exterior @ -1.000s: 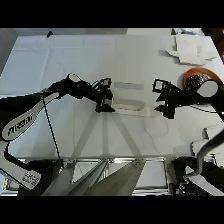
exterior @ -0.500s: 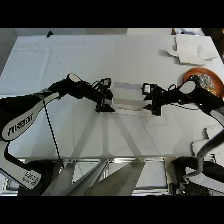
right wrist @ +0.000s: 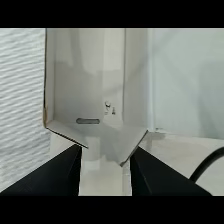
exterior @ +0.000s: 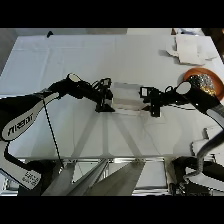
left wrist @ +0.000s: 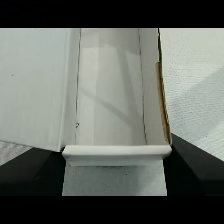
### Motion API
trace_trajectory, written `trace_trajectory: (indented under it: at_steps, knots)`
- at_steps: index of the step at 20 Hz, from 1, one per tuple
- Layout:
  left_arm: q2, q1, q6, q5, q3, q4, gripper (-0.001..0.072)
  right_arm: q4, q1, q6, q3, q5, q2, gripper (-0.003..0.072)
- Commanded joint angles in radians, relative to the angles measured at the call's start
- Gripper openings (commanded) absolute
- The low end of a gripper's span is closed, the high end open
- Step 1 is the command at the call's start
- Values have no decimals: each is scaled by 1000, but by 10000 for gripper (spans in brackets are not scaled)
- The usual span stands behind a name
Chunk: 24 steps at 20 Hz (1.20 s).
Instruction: Fold the box and place the chain.
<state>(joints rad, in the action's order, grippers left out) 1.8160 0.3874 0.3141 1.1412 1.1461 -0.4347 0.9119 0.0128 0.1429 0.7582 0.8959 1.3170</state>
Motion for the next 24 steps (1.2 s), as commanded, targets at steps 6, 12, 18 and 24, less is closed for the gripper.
trace_trajectory:
  at_steps: [6, 12, 18, 24]
  knots:
    - [0, 0, 0, 0, 0, 0, 141, -71, -1, 14, -1, 39, 2, 143]
    - [0, 0, 0, 0, 0, 0, 141, -129, -1, 21, -1, 32, 6, 205]
    - [0, 0, 0, 0, 0, 0, 141, -142, -3, 20, -1, 23, 12, 379]
    - [0, 0, 0, 0, 0, 0, 141, -142, -3, 14, -1, 25, 21, 229]
